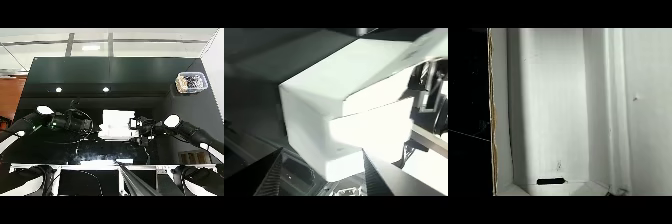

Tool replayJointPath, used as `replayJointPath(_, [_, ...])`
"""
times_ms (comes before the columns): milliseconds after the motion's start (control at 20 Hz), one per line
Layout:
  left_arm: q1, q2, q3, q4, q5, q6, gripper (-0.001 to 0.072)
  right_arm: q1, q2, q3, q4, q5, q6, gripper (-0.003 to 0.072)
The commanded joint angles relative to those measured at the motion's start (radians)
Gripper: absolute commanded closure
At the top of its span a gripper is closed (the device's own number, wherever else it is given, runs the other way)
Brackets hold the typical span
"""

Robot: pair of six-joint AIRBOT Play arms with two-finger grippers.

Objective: Fold the box and place the chain.

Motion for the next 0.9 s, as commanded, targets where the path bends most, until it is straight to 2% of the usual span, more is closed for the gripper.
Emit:
replayJointPath(0, [-0.012, 0.018, 0.034, 0.015, -0.008, -0.001, 0.0150, 0.000, -0.001, 0.000, 0.000, 0.000, 0.000, 0.0626])
replayJointPath(100, [-0.045, 0.019, 0.048, 0.018, 0.005, -0.008, 0.0151, 0.000, -0.001, 0.000, 0.000, 0.000, 0.000, 0.0626])
replayJointPath(250, [-0.130, 0.019, 0.073, 0.029, 0.081, -0.055, 0.0160, 0.000, -0.001, 0.000, 0.000, 0.000, 0.000, 0.0626])
replayJointPath(350, [-0.187, 0.021, 0.102, 0.072, 0.136, -0.153, 0.0213, 0.000, -0.001, 0.000, 0.000, 0.000, 0.000, 0.0626])
replayJointPath(500, [-0.263, 0.032, 0.156, 0.213, 0.186, -0.326, 0.0213, 0.000, -0.001, 0.000, 0.000, 0.000, 0.000, 0.0626])
replayJointPath(850, [-0.418, 0.032, 0.261, 0.625, 0.221, -0.740, 0.0229, 0.000, -0.001, 0.000, 0.000, 0.000, 0.000, 0.0626])
